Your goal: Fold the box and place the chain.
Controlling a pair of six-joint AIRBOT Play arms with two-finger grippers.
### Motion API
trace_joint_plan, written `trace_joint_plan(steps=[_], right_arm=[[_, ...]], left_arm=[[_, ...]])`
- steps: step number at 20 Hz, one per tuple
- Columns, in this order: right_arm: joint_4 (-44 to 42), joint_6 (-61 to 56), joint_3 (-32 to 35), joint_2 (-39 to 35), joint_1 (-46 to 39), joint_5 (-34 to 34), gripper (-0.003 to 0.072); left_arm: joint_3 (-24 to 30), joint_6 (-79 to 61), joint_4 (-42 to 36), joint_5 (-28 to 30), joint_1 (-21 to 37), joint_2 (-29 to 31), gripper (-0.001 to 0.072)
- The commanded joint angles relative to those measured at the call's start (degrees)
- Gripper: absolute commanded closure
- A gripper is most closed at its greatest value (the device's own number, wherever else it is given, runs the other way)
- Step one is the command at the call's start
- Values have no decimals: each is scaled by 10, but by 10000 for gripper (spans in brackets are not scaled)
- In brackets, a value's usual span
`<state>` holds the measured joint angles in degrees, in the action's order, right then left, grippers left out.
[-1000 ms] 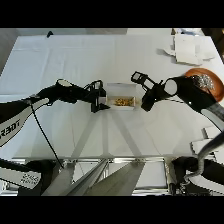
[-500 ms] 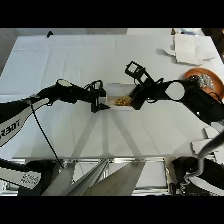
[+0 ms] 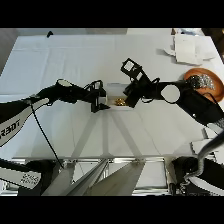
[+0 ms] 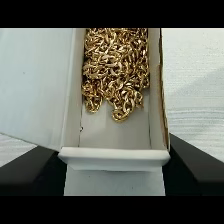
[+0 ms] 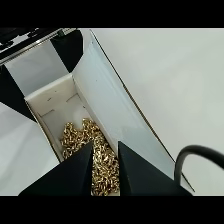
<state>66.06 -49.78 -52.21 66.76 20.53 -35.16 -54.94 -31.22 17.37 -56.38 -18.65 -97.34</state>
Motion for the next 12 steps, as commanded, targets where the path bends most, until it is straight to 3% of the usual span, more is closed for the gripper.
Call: trace_joint_plan(steps=[1, 6, 12], right_arm=[[-5, -45, -1, 0, 1, 10, 506], [-5, -233, -1, -1, 1, 16, 504], [40, -253, -40, 1, -8, 13, 505]], left_arm=[[0, 0, 0, 0, 0, 0, 342], [0, 0, 0, 0, 0, 0, 342], [0, 0, 0, 0, 0, 0, 342]])
